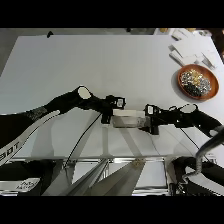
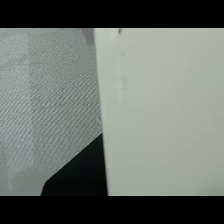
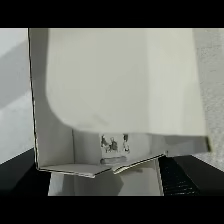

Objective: Fold the box and place the chain.

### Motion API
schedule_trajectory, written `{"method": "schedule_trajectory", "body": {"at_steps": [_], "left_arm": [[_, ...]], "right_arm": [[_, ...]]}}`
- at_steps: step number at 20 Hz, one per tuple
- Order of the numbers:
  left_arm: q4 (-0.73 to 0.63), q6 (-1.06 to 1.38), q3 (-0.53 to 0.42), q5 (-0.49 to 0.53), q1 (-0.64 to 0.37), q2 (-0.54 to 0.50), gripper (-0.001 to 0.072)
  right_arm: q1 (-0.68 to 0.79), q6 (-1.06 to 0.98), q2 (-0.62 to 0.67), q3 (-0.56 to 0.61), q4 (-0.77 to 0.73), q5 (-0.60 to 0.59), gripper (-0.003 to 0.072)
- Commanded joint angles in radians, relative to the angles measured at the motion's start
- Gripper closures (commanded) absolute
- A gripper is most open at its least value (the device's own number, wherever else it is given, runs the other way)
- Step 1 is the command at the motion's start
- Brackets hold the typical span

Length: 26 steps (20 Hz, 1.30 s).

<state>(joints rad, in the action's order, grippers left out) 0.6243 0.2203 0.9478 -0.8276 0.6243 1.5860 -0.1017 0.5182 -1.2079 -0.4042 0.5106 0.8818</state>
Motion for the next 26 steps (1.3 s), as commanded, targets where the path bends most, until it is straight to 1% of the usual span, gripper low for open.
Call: {"method": "schedule_trajectory", "body": {"at_steps": [1,8,9,10,14,15,16,17,19,22,23,26], "left_arm": [[0.000,0.000,0.000,0.000,0.000,0.000,0.0699],[0.000,0.000,0.000,0.001,0.000,0.000,0.0699],[0.000,0.000,0.000,0.000,0.000,0.000,0.0699],[0.000,0.000,0.000,0.000,0.000,0.000,0.0699],[0.000,0.000,0.000,0.000,0.000,0.000,0.0699],[0.000,0.000,0.000,0.000,0.000,0.000,0.0699],[0.000,0.000,0.000,0.000,0.000,0.000,0.0699],[0.000,0.000,0.000,0.000,0.000,0.000,0.0699],[0.000,0.000,0.000,0.000,0.000,0.000,0.0699],[0.000,0.000,0.000,0.000,0.000,0.000,0.0699],[0.000,0.000,0.000,0.000,0.000,0.000,0.0699],[0.000,0.000,0.000,0.000,0.000,0.000,0.0699]], "right_arm": [[0.010,0.045,-0.005,-0.002,-0.020,0.016,0.0045],[-0.007,0.059,-0.055,-0.002,-0.045,0.016,0.0050],[-0.007,0.059,-0.056,-0.002,-0.046,0.016,0.0100],[-0.007,0.060,-0.056,-0.002,-0.048,0.016,0.0113],[-0.007,0.059,-0.071,-0.002,-0.048,0.015,0.0118],[-0.007,0.059,-0.074,-0.002,-0.048,0.014,0.0164],[-0.007,0.059,-0.074,-0.002,-0.048,0.011,0.0173],[-0.007,0.059,-0.074,-0.002,-0.048,0.005,0.0233],[-0.007,0.059,-0.074,-0.002,-0.045,-0.003,0.0287],[-0.007,0.059,-0.074,-0.002,-0.045,-0.004,0.0282],[-0.007,0.059,-0.074,-0.002,-0.045,-0.004,0.0264],[-0.007,0.059,-0.074,-0.002,-0.044,-0.003,0.0267]]}}
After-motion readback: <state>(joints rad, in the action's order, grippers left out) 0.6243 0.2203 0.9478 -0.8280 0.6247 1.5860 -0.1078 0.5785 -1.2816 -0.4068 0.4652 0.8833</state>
